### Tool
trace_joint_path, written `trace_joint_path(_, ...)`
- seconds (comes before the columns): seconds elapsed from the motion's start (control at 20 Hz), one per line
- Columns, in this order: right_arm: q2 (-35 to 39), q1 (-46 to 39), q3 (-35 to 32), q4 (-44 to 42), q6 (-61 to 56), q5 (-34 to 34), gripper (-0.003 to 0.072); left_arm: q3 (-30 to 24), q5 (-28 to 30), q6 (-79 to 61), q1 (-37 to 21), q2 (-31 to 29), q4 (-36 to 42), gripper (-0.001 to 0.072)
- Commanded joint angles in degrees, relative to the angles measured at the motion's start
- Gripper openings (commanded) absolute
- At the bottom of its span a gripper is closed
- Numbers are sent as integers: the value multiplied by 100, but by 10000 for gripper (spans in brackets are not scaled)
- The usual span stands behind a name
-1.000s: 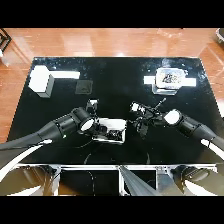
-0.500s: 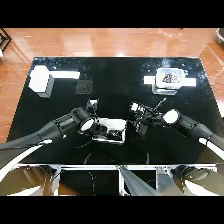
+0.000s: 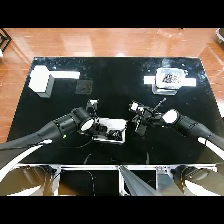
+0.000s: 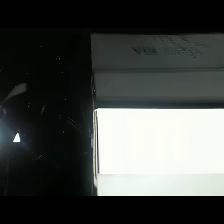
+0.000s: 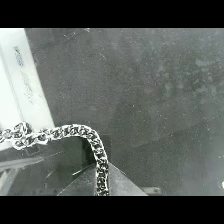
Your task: Fold the box and place the chain.
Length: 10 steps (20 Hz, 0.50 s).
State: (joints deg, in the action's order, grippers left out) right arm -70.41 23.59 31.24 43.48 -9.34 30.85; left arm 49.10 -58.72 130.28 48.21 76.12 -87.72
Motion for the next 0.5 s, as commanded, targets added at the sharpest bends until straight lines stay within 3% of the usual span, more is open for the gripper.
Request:
trace_joint_path(0.0, 2, -2, 52, 4, -562, -63, 22, 2, -2, 0, 0, 0, -2, 24)
trace_joint_path(0.25, 293, -2, 411, 11, -1613, 223, 22, 2, -4, 0, 0, 0, -2, 24)
trace_joint_path(0.45, 1213, -2, 588, 31, -2507, 546, 22, 2, -7, 0, 0, 0, -2, 25)
